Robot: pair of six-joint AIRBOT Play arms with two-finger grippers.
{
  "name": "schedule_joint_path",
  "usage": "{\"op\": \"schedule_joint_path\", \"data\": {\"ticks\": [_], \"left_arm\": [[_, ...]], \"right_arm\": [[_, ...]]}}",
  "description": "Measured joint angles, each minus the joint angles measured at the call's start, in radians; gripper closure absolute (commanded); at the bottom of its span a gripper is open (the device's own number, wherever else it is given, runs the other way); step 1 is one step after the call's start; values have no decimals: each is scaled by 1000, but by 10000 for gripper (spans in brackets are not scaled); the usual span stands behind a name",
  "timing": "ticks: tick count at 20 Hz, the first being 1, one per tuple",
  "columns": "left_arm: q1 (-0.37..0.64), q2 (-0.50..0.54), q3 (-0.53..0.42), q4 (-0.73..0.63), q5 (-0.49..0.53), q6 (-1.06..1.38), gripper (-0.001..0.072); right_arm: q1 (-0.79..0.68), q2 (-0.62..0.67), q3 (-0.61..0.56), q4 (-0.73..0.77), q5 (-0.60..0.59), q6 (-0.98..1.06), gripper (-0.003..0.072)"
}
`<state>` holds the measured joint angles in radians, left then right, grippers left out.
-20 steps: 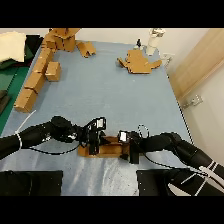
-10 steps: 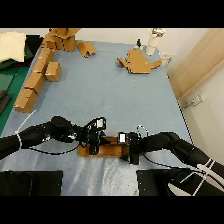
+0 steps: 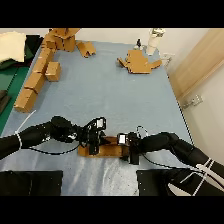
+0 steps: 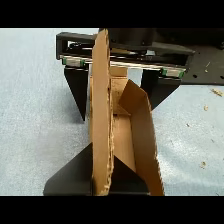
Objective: Fold the box.
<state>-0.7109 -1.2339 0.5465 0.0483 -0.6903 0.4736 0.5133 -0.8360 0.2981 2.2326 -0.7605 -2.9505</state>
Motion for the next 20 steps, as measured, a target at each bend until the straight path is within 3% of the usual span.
{"op": "schedule_joint_path", "data": {"ticks": [2, 6, 9, 20], "left_arm": [[0, 0, 0, 0, 0, 0, 696], [0, 0, 0, 0, 0, 0, 696], [0, 0, 0, 0, -1, 0, 696], [0, 0, 0, 0, -1, 0, 696]], "right_arm": [[0, 0, -2, 0, 0, -5, 103], [0, 0, -4, 1, -1, -8, 107], [0, 0, -5, 0, 0, -9, 189], [0, 0, -6, -3, 5, -20, 189]]}}
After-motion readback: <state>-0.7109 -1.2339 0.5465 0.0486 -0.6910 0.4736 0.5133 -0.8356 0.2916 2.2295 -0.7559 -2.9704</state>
